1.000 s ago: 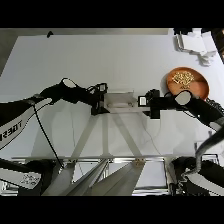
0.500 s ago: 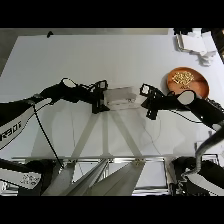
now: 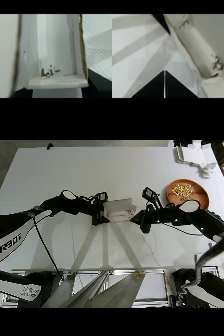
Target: Fold the box and place the chain.
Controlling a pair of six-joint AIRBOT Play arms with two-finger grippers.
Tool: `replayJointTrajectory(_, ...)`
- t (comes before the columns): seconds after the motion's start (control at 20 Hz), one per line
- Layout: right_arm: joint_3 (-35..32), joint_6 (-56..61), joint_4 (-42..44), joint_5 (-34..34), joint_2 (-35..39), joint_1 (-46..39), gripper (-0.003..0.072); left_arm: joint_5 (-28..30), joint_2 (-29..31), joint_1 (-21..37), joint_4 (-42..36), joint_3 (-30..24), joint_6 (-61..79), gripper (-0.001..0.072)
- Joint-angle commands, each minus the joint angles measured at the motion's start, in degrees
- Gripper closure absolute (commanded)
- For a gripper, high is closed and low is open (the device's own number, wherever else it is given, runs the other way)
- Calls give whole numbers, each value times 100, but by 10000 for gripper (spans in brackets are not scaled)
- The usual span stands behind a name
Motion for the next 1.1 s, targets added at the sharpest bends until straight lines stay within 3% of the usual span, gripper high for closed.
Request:
replayJointTrajectory(0.0, 203, -743, 708, -400, -33, -136, 682, -2, -4, -4, 4, -2, -2, 389)
replayJointTrajectory(0.3, 1742, -953, 560, 297, -1687, -402, 681, 2, -4, -4, 7, -2, -2, 389)
replayJointTrajectory(0.55, 1998, -942, 348, -455, -2597, -402, 681, 0, -4, -4, 4, -2, -2, 389)
replayJointTrajectory(0.8, 1998, -817, 225, -142, -2579, -498, 679, 0, -4, -4, 4, -2, -2, 389)
replayJointTrajectory(1.05, 1998, -817, -905, 483, -2004, -855, 674, 2, -4, -4, 4, -2, -2, 389)
